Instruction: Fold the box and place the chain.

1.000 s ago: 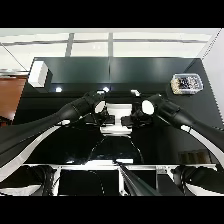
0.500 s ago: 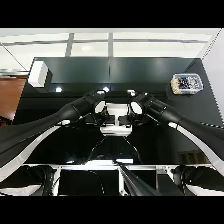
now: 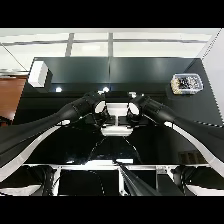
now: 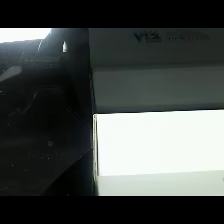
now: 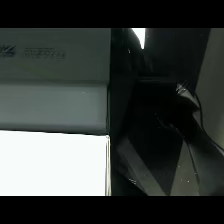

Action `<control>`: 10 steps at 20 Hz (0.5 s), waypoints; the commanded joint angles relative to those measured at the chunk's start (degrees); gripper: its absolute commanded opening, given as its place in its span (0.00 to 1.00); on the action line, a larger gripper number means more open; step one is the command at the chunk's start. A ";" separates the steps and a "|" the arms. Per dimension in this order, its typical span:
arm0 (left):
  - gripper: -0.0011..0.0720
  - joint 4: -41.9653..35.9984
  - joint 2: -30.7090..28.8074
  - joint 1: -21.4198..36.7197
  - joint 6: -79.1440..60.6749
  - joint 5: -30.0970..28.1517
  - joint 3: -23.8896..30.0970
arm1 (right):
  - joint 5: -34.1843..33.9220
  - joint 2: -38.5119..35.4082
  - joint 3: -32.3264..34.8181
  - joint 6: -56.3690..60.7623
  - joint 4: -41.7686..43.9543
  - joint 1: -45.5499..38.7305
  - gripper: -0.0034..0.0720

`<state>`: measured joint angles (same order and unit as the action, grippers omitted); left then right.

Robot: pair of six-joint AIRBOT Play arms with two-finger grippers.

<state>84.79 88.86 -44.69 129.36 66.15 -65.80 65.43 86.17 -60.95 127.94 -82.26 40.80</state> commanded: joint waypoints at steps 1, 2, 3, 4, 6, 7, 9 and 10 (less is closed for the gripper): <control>0.05 0.20 0.00 0.07 -0.13 -0.04 -0.02 | 0.00 0.20 -0.04 0.63 0.35 0.02 0.06; 0.05 0.17 0.00 0.04 -0.13 -0.04 -0.02 | 0.13 0.20 -0.04 0.61 0.35 0.02 0.06; 0.05 0.20 0.00 0.04 -0.13 -0.04 -0.02 | 0.13 0.15 -0.04 0.61 0.33 0.02 0.06; 0.05 0.20 0.00 0.04 -0.13 -0.04 -0.02 | 0.11 0.15 -0.04 0.61 0.35 0.02 0.08; 0.05 0.17 0.00 0.04 -0.13 -0.02 -0.02 | 0.11 0.15 -0.04 0.57 0.31 0.00 0.41; 0.05 0.17 0.00 0.04 -0.13 -0.04 -0.02 | 0.11 0.15 -0.04 0.52 0.17 0.00 0.35; 0.05 0.17 0.00 0.04 -0.13 -0.07 -0.02 | 0.09 0.15 -0.04 0.13 0.15 0.00 0.06; 0.05 0.17 0.00 0.04 -0.13 -0.04 -0.02 | 0.07 0.15 -0.04 0.07 0.15 0.00 0.06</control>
<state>84.86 88.86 -44.69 129.32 66.00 -65.80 65.47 86.30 -60.95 128.42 -81.93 40.82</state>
